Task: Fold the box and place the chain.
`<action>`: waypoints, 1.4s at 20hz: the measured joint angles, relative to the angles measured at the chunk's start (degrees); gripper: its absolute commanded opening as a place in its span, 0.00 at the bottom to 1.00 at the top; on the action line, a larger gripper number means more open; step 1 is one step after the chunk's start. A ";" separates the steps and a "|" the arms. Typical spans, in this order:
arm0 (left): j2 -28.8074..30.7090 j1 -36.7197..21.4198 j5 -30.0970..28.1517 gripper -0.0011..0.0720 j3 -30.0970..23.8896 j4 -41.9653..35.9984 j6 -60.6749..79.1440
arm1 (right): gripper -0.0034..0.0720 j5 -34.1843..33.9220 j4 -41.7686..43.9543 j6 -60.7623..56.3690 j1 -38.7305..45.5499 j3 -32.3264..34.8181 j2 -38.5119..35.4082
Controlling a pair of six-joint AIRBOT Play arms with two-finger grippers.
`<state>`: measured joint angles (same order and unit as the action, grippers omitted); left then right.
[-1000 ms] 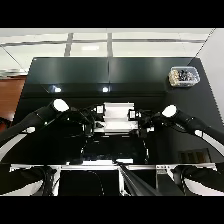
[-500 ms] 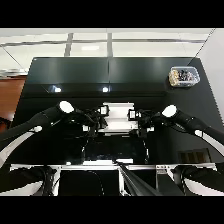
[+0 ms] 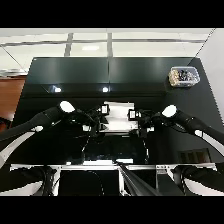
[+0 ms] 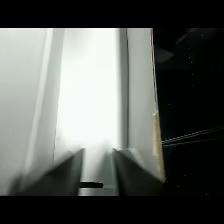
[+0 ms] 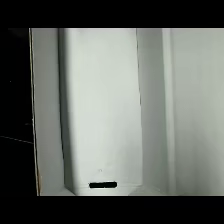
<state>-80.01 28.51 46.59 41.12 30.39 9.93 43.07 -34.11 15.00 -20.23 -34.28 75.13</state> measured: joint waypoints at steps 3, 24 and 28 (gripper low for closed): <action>0.57 -0.35 0.46 0.05 0.13 1.09 -1.16 | 0.22 0.00 0.00 0.00 0.00 0.00 0.00; 12.48 -36.94 21.22 0.05 -9.46 13.62 -75.17 | 0.22 0.00 -0.07 0.02 0.00 0.00 0.00; 6.08 -32.46 17.49 0.05 -9.64 7.98 -74.12 | 0.22 0.00 -0.07 0.00 0.00 0.00 0.00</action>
